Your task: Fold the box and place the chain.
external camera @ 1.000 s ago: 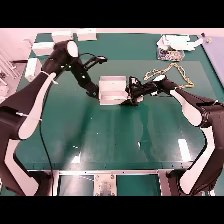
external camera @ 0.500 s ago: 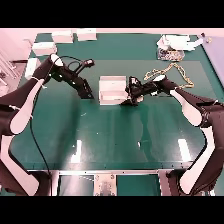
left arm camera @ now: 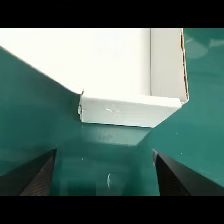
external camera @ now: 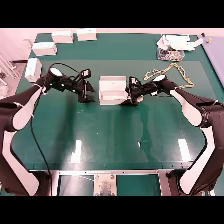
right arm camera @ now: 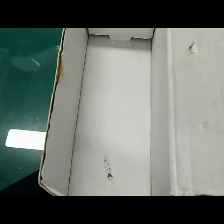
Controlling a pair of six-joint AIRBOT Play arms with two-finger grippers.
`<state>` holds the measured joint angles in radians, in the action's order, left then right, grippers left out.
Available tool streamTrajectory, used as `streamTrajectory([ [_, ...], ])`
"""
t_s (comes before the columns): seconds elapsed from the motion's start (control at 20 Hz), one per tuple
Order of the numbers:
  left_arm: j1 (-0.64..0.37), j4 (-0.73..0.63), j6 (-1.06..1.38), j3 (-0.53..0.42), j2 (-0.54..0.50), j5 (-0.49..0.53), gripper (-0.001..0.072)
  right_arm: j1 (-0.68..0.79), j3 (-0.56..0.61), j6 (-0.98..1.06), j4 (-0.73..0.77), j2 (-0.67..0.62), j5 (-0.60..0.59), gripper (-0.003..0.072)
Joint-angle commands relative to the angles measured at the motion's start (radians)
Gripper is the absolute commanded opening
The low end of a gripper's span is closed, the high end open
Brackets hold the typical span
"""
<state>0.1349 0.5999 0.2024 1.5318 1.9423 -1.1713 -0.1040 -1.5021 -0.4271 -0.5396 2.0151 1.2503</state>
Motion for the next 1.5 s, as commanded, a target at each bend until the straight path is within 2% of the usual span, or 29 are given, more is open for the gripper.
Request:
streamTrajectory([
  [0.0, -0.006, -0.093, 0.106, -0.008, 0.032, -0.024, 0.072, 0.0, 0.0, 0.0, 0.0, 0.0, 0.0, 0.058],
  [0.15, -0.006, -0.147, 0.129, -0.008, 0.042, -0.061, 0.072, 0.0, 0.0, 0.0, 0.0, 0.0, 0.0, 0.058],
  [0.65, -0.003, -0.206, 0.156, -0.008, 0.073, -0.116, 0.072, 0.0, 0.0, 0.0, 0.0, 0.0, 0.0, 0.058],
  [1.45, 0.058, -0.229, 0.165, -0.007, 0.106, -0.006, 0.072, 0.0, 0.0, 0.0, 0.0, 0.0, 0.0, 0.058],
])
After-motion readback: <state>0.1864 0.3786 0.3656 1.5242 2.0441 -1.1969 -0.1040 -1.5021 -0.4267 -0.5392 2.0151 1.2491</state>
